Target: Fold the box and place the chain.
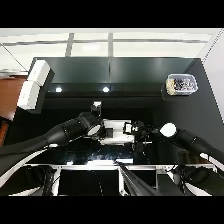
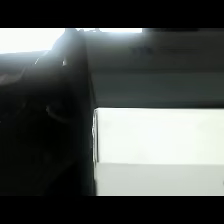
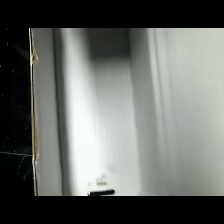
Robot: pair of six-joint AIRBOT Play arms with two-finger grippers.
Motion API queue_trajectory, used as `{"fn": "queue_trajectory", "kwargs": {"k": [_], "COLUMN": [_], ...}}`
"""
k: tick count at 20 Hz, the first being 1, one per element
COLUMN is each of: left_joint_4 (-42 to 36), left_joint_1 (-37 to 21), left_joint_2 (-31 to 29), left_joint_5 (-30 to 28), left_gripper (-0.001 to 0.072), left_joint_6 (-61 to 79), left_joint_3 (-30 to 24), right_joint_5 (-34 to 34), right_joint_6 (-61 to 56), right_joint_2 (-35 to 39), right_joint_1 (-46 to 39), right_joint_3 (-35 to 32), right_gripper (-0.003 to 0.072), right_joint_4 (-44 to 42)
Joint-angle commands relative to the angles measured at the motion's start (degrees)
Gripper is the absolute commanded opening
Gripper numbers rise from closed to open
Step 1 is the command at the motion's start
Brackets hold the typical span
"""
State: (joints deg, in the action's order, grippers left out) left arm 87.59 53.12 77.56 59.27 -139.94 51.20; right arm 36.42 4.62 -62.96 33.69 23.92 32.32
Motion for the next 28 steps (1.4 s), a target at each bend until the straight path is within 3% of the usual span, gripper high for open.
{"fn": "queue_trajectory", "kwargs": {"k": [1,6,10,13,14,19,20,21,22,23,26,28], "left_joint_4": [0.83,3.82,-0.31,-0.24,-0.24,-0.24,-0.26,-0.26,-0.26,-0.26,-0.26,-0.26], "left_joint_1": [-0.09,-0.94,-1.84,-1.86,-1.86,-1.86,-1.84,-1.84,-1.84,-1.84,-1.84,-1.84], "left_joint_2": [-1.29,-2.97,-2.97,-2.91,-2.89,-2.89,-2.89,-2.89,-2.89,-2.89,-2.89,-2.89], "left_joint_5": [2.73,4.63,-0.55,-0.9,-0.9,-0.7,-0.68,-0.61,-0.52,-0.52,-0.55,-0.59], "left_gripper": [0.0029,0.0029,0.0029,0.0029,0.0029,0.0029,0.0029,0.0029,0.0029,0.0029,0.0029,0.0029], "left_joint_6": [0.24,0.17,0.17,0.17,0.17,0.22,0.22,0.22,0.22,0.22,0.22,0.2], "left_joint_3": [-0.04,-1.36,-4.83,-5.22,-5.22,-5.22,-5.2,-5.2,-5.2,-5.2,-5.2,-5.2], "right_joint_5": [0.74,6.34,7.19,6.91,6.84,5.75,5.7,5.4,4.9,4.46,4.24,3.3], "right_joint_6": [-2.54,-7.89,-7.87,-7.78,-7.61,-7.58,-7.63,-7.63,-7.65,-7.69,-7.91,-8.44], "right_joint_2": [3.02,5.44,5.4,4.15,3.63,3.04,2.73,2.4,2.12,2.03,2.01,1.95], "right_joint_1": [-0.13,-0.13,-0.11,0.04,0.04,0.07,0.07,0.07,0.09,0.2,1.6,2.75], "right_joint_3": [1.22,2.49,2.49,2.49,2.49,2.49,2.49,2.49,2.49,2.49,2.49,2.49], "right_gripper": [0.072,0.0714,0.0712,0.07,0.0554,0.0536,0.0395,0.0344,0.034,0.0229,0.0164,0.0164], "right_joint_4": [3.45,17.84,17.2,13.18,12.2,10.16,9.11,8.13,7.89,7.17,3.63,2.47]}}
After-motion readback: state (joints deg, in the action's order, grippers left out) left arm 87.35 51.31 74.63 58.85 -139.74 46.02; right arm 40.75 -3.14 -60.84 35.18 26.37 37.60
